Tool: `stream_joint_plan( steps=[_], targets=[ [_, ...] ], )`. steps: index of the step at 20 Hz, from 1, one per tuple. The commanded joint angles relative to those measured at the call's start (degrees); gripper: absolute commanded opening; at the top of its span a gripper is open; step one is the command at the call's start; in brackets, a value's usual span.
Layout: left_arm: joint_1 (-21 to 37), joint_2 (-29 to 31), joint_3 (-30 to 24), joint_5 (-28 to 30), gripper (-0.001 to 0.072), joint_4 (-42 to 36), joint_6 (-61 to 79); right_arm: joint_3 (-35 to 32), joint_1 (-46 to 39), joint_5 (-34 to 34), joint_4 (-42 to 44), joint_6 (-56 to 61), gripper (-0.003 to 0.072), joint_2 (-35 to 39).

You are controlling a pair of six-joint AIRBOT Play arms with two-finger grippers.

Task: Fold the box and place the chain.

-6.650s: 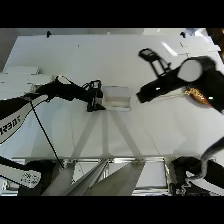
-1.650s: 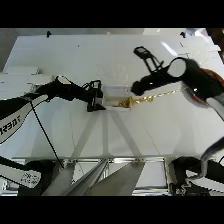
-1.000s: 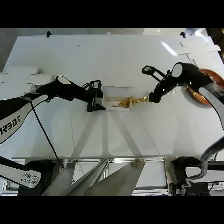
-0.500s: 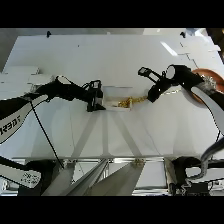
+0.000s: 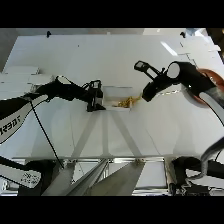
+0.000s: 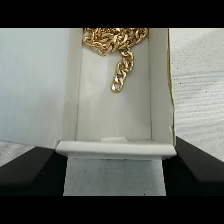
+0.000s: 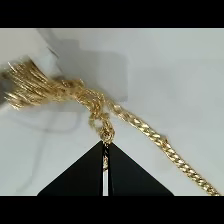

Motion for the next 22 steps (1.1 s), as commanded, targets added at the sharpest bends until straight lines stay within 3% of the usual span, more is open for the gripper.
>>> stream_joint_plan(
  steps=[1, 7, 15, 16, 17, 18, 22],
  targets=[
    [0.02, 0.00, 0.00, 0.02, 0.0337, 0.02, 0.00, 0.07, 2.64, -1.99, 8.81, 0.09, 0.0016, 5.01],
    [0.00, 0.00, 0.00, 0.02, 0.0337, 0.02, 0.02, 0.46, 8.44, -6.58, 24.57, -7.76, 0.0011, 5.14],
    [0.02, 0.00, 0.00, 0.02, 0.0337, 0.02, 0.02, 0.46, 11.08, -8.48, 25.03, -8.37, 0.0023, 0.61],
    [0.02, 0.00, 0.00, 0.02, 0.0337, 0.02, 0.00, 0.46, 11.08, -8.39, 24.61, -8.37, 0.0105, 0.13],
    [0.02, 0.00, 0.00, 0.02, 0.0337, 0.02, 0.02, 0.46, 10.99, -8.50, 23.85, -8.37, 0.0234, 0.24],
    [0.00, 0.00, 0.00, 0.00, 0.0337, 0.02, 0.02, 0.46, 10.45, -8.39, 23.12, -8.37, 0.0278, 0.79],
    [0.02, 0.00, 0.00, 0.00, 0.0338, 0.02, 0.02, 0.46, 2.12, -4.00, 15.56, -0.52, 0.0276, 4.68]
  ],
)
